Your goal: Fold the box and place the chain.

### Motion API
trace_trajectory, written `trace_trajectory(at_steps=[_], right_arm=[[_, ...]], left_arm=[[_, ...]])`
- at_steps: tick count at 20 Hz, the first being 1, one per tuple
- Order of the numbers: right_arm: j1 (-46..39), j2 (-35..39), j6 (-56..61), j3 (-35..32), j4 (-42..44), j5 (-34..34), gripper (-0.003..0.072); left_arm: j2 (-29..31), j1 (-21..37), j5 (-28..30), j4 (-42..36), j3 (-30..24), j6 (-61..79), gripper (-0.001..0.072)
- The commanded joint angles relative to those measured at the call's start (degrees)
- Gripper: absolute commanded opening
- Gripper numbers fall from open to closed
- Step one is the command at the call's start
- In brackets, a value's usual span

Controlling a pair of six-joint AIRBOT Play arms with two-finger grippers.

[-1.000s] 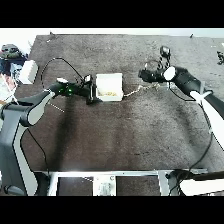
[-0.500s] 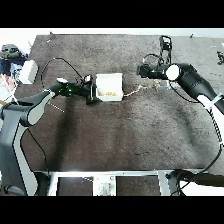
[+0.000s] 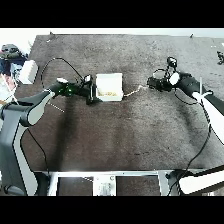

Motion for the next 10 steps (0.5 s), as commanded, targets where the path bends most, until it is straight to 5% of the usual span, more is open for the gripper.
trace_trajectory(at_steps=[1,10], right_arm=[[-0.3,-4.0,0.2,2.7,2.3,0.2,0.033],[0.4,-8.4,0.2,7.0,2.3,1.2,0.0271]], left_arm=[[0.0,0.0,0.0,0.0,0.0,0.0,0.0466],[0.0,0.0,0.0,0.0,0.0,0.0,0.0466]])
